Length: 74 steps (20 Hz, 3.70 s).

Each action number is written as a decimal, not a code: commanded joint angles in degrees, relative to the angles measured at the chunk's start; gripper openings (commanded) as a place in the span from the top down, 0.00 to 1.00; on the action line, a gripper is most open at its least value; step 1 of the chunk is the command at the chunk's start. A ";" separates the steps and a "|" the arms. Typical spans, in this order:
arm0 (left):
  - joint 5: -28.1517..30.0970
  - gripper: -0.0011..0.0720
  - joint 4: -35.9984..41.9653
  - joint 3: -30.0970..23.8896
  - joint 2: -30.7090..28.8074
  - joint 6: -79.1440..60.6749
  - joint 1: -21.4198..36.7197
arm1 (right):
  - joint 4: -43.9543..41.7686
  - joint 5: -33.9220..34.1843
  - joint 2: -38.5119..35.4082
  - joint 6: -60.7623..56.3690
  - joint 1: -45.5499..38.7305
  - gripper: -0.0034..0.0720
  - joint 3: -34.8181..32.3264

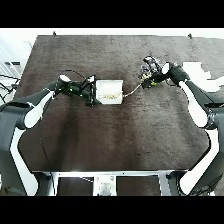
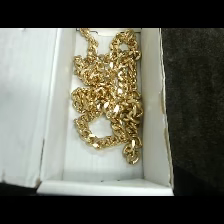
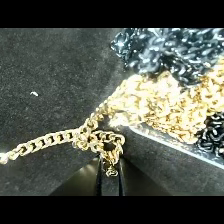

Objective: Fold the box and place the chain.

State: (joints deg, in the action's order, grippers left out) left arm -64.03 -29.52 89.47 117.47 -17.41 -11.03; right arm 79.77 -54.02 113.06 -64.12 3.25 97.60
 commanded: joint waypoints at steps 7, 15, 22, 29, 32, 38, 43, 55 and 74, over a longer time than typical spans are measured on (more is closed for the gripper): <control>-0.02 0.50 0.02 -0.02 0.00 -0.02 0.02 | -13.53 -13.33 -20.20 1.09 2.14 0.94 1.09; -0.02 0.50 0.00 -0.02 -0.02 0.00 0.02 | -13.49 -17.22 -34.23 -6.38 12.41 0.94 1.09; -0.04 0.50 0.02 -0.02 -0.02 0.00 0.02 | -13.14 -16.68 -35.87 -10.58 21.81 0.94 1.05; -0.11 0.50 0.02 -0.02 0.00 0.02 0.02 | -13.18 -8.31 -34.36 -11.61 25.27 0.94 -2.27; -0.11 0.50 0.02 -0.02 0.00 0.00 0.02 | -13.35 -2.08 -33.86 -12.41 25.29 0.94 -6.43; -0.11 0.50 0.02 -0.02 -0.02 0.00 0.02 | -13.35 9.66 -29.94 -13.11 25.24 0.94 -16.55; -0.09 0.50 0.02 -0.02 -0.02 0.00 0.02 | -13.33 19.34 -21.75 -13.29 25.22 0.94 -22.23; -0.07 0.50 0.02 -0.02 0.00 0.00 0.02 | -7.30 20.63 -25.92 -23.91 1.90 0.28 -24.74; -0.02 0.50 0.02 -0.02 0.00 0.00 0.02 | -21.75 25.73 -3.43 -19.41 0.26 0.94 -10.71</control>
State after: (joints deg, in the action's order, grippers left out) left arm -64.10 -29.50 89.47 117.47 -17.39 -11.03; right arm 58.43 -27.86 109.32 -84.58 3.68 86.24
